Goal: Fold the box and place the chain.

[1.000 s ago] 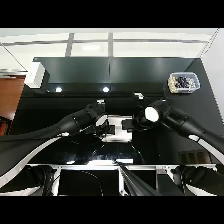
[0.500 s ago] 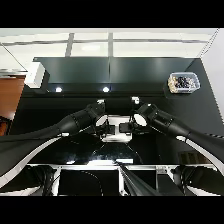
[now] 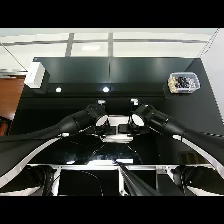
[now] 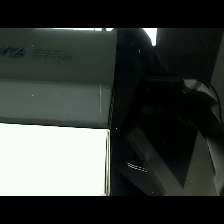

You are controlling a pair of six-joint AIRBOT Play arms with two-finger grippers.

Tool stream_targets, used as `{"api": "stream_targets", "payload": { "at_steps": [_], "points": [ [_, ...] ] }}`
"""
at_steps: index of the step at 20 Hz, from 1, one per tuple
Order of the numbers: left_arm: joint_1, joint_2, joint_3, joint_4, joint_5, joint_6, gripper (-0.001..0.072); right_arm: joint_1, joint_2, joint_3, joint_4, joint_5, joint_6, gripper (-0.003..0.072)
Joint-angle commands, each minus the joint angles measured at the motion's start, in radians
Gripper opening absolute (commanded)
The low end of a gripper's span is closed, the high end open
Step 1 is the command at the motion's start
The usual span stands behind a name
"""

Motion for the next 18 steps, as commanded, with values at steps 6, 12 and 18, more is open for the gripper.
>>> {"api": "stream_targets", "payload": {
  "at_steps": [6, 12, 18],
  "points": [
    [0.001, 0.000, 0.000, 0.004, -0.001, 0.000, 0.0026, 0.000, -0.002, 0.001, 0.011, -0.012, -0.004, 0.0022],
    [0.001, 0.000, 0.000, 0.004, -0.001, 0.000, 0.0026, -0.003, 0.021, 0.002, -0.006, 0.005, -0.010, 0.0289],
    [0.001, 0.000, 0.000, 0.005, 0.000, 0.000, 0.0026, -0.067, 0.325, 0.002, -0.175, 0.203, -0.193, 0.0289]
  ]
}}
